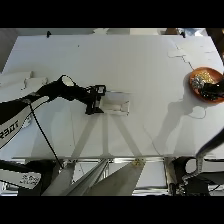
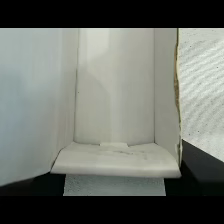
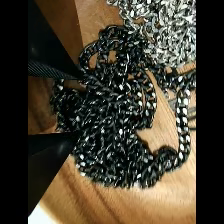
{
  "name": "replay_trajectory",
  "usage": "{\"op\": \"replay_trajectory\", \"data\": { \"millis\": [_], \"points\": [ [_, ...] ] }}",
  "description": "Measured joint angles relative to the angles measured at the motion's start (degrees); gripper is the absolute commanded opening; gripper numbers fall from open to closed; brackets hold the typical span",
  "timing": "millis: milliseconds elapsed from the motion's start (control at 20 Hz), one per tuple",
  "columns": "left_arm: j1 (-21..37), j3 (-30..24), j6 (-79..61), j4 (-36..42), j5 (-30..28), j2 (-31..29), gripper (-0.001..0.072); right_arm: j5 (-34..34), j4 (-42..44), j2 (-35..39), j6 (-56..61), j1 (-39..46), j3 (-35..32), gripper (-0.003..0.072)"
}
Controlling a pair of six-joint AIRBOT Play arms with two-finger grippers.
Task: Fold the box and place the chain.
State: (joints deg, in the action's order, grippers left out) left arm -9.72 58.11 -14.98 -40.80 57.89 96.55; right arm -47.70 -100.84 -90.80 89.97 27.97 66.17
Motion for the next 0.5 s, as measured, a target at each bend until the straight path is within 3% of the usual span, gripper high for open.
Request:
{"op": "replay_trajectory", "data": {
  "millis": [50,100,200,500],
  "points": [
    [0.00,0.00,0.00,0.00,0.00,0.00,0.0486,0.50,0.48,-0.61,0.02,0.09,0.00,0.0166],
    [0.00,0.00,0.00,0.00,0.00,0.00,0.0486,0.87,0.70,-1.03,0.09,0.13,0.04,0.0153],
    [0.00,0.00,0.00,-0.02,0.00,0.00,0.0486,1.20,1.31,-1.55,0.11,0.20,0.07,0.0012],
    [0.00,0.00,0.00,-0.02,0.00,0.00,0.0486,-2.51,2.51,-0.22,-0.42,0.20,-0.09,0.0009]
  ]
}}
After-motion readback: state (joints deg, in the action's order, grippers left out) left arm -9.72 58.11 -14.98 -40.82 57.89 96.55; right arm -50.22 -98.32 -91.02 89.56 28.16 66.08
